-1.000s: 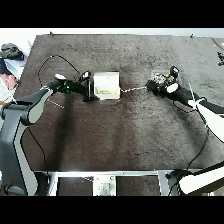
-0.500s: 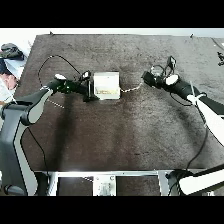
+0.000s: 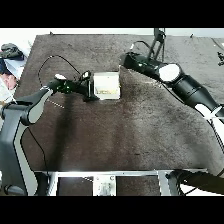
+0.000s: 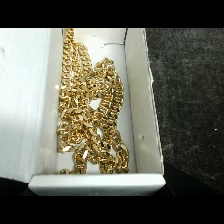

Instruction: Fold the box and place the chain.

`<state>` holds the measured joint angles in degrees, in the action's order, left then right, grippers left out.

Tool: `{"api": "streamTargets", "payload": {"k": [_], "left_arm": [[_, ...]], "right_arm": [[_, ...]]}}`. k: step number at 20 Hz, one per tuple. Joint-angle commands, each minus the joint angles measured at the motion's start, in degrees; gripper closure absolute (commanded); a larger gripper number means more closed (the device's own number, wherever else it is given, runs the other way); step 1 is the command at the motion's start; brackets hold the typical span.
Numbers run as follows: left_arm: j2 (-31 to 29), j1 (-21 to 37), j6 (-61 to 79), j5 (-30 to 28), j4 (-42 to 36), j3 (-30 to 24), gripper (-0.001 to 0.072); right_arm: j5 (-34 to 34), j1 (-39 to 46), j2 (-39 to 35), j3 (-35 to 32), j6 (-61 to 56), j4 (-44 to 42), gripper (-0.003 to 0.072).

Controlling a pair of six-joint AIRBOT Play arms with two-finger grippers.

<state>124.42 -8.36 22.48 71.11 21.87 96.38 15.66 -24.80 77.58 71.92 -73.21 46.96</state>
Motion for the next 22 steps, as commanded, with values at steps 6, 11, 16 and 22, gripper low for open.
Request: {"api": "streamTargets", "payload": {"k": [6,11,16,22], "left_arm": [[0.0,0.0,0.0,0.0,0.0,0.0,0.0358],[0.0,0.0,0.0,0.0,0.0,0.0,0.0359],[0.0,0.0,0.0,0.0,0.0,0.0,0.0359],[0.0,0.0,0.0,0.0,0.0,0.0,0.0359]], "right_arm": [[0.2,-6.4,11.1,2.4,-1.8,0.2,0.0672],[6.7,-2.1,13.2,2.4,-1.8,3.9,0.0353],[8.8,10.0,4.1,-6.3,-2.3,8.0,0.0349],[7.5,24.7,7.6,-13.8,-6.1,7.2,0.035]]}}
